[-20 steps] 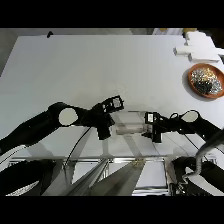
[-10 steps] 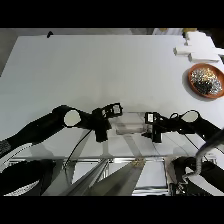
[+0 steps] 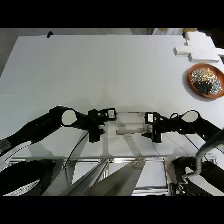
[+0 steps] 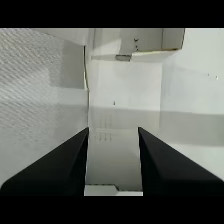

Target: Fold the box and place the chain.

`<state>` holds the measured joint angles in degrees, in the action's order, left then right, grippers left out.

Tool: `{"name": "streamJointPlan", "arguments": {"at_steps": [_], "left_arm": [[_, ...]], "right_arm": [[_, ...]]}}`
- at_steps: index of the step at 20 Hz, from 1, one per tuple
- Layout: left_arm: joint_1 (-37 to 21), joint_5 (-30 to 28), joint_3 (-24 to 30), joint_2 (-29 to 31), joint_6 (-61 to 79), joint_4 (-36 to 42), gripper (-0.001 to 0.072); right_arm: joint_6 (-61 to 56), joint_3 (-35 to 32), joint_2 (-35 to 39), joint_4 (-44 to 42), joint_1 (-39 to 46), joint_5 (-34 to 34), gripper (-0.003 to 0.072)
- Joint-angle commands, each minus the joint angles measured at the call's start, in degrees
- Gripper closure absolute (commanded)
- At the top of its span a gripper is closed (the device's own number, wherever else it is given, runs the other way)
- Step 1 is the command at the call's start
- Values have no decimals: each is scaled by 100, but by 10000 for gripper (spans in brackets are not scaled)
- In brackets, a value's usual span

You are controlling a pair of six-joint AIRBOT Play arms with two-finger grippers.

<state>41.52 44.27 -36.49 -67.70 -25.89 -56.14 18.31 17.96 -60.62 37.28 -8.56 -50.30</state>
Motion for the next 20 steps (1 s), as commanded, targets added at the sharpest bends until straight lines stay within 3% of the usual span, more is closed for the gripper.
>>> {"name": "streamJointPlan", "arguments": {"at_steps": [1, 6, 8, 12, 20], "left_arm": [[-20, -400, 205, 0, 859, 249, 359], [-11, -605, 208, -2, 2009, 750, 357], [-2, -732, 208, -11, 2048, 754, 295], [118, -1067, 208, -24, 2046, 791, 295], [516, -1084, 205, -424, 2055, 1314, 299]], "right_arm": [[-2, 2, 4, 0, 0, -2, 286], [-2, 2, 4, 0, 0, -2, 286], [-2, 2, 4, 0, 0, -2, 286], [-2, 2, 4, -2, 0, -2, 286], [-2, 2, 4, 0, 0, -2, 286]]}}
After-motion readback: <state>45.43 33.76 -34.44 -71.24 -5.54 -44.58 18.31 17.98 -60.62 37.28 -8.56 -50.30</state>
